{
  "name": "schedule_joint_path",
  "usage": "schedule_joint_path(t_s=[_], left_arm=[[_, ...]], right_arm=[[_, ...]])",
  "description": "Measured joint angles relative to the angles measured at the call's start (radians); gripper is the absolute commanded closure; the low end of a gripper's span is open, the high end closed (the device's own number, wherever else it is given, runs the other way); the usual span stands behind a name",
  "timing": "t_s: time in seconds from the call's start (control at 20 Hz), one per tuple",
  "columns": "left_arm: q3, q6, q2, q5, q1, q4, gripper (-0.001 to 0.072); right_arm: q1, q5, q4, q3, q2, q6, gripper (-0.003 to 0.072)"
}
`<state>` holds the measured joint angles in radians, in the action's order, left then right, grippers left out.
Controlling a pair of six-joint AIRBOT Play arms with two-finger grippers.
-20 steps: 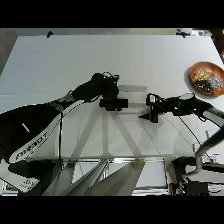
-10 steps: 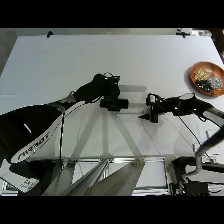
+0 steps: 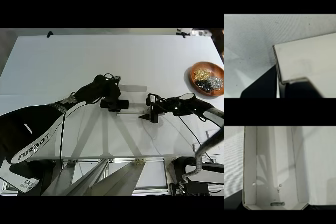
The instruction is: Fold the box and place the chain.
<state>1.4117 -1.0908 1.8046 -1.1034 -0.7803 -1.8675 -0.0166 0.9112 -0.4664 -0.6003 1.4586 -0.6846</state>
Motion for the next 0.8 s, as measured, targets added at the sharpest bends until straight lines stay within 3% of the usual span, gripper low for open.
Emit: schedule_joint_path(t_s=[0.2, 0.35, 0.65, 0.7, 0.8], left_arm=[[0.000, 0.023, 0.000, 0.005, 0.000, -0.003, 0.0697], [0.000, 0.031, -0.001, 0.012, 0.000, -0.011, 0.0550], [0.000, 0.024, -0.039, 0.008, 0.015, -0.025, 0.0542], [0.000, 0.021, -0.050, -0.002, 0.020, -0.029, 0.0479], [0.001, 0.007, -0.068, -0.018, 0.028, -0.040, 0.0248]], right_arm=[[0.000, -0.002, 0.000, 0.000, 0.000, -0.002, 0.0248], [0.000, -0.006, -0.002, 0.000, 0.000, -0.004, 0.0248], [0.000, -0.006, 0.001, 0.000, 0.000, -0.002, 0.0248], [0.000, -0.006, 0.001, 0.000, 0.000, -0.002, 0.0248], [0.000, -0.006, 0.001, 0.000, 0.000, -0.002, 0.0248]])
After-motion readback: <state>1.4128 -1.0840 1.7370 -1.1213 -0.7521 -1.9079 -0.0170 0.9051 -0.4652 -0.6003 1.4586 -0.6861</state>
